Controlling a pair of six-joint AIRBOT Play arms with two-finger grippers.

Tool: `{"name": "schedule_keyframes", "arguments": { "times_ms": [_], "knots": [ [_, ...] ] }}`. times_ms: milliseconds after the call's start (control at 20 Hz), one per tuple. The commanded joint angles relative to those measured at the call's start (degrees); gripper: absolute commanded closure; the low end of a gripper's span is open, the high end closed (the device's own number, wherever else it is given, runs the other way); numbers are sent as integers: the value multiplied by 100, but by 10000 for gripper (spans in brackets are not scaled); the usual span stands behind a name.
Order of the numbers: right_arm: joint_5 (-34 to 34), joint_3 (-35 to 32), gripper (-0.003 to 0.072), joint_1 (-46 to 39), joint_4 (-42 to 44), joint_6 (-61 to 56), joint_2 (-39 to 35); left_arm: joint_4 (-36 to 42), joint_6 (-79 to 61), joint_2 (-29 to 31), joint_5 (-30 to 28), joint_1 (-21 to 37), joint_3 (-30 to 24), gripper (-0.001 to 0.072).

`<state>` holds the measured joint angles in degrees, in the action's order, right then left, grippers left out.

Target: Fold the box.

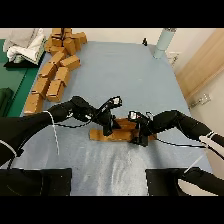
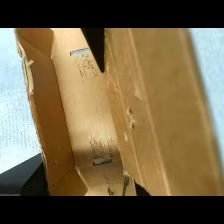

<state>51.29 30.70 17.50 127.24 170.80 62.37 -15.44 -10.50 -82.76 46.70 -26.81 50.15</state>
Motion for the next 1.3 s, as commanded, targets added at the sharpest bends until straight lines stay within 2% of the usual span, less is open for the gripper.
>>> {"name": "schedule_keyframes", "arguments": {
  "times_ms": [0, 800, 900, 1250],
  "knots": [
    [26, 7, -34, -2, -151, -90, -20, 0, 0, 0, -4, 0, 4, 699],
    [-133, 2, -20, 81, -136, 133, 92, 0, 0, 0, -4, 0, 4, 699],
    [-125, 2, 107, 81, -186, 133, 87, 0, 0, 0, -2, 0, 4, 699],
    [-129, 2, 100, 81, -382, 133, 74, 0, 0, 0, -2, 0, 4, 699]
  ]
}}
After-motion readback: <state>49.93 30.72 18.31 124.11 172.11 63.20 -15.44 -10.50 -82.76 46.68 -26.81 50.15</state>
